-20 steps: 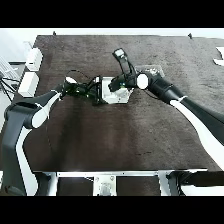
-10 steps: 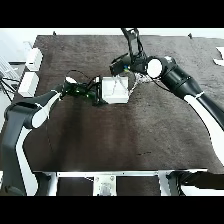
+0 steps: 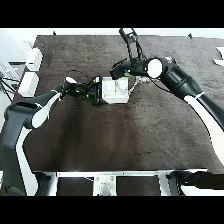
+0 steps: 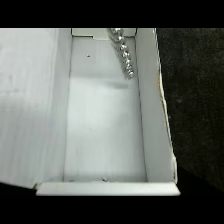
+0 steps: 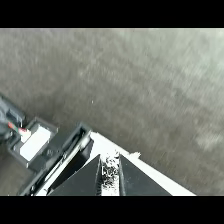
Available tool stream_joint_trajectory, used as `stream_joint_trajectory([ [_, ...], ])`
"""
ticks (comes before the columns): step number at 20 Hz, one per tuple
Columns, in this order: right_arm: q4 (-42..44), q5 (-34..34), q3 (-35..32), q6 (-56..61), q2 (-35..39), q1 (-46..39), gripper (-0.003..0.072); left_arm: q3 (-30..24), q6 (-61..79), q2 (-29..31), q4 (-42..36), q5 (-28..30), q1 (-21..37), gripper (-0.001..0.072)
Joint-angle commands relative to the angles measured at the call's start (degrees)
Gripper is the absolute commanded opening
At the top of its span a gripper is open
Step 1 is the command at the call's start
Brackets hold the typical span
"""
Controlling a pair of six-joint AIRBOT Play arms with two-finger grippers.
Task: Fold the box and place the chain.
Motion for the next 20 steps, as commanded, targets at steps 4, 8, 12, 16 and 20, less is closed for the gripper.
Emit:
stream_joint_trajectory([
  [4, 0.7, 0.6, -3.6, 0.2, 0.4, 0.3, -0.0002, 0.0, 0.0, 0.0, 0.0, 0.0, 0.0, 0.0526],
  [8, -1.4, -5.0, -2.9, 0.2, 5.3, 0.3, -0.0002, 0.0, 0.0, 0.0, 0.0, 0.0, 0.0, 0.0526],
  [12, -1.5, -3.9, -2.8, 0.2, 8.2, 0.3, -0.0002, 0.0, 0.0, 0.0, 0.0, 0.0, 0.0, 0.0526],
  [16, -1.5, -3.7, -4.0, 0.2, 8.2, 0.3, -0.0003, 0.0, 0.0, 0.0, 0.0, 0.0, 0.0, 0.0526],
  [20, -1.5, -3.7, -5.9, 0.2, 8.1, 0.3, -0.0002, 0.0, 0.0, 0.0, 0.0, 0.0, 0.0, 0.0526],
])
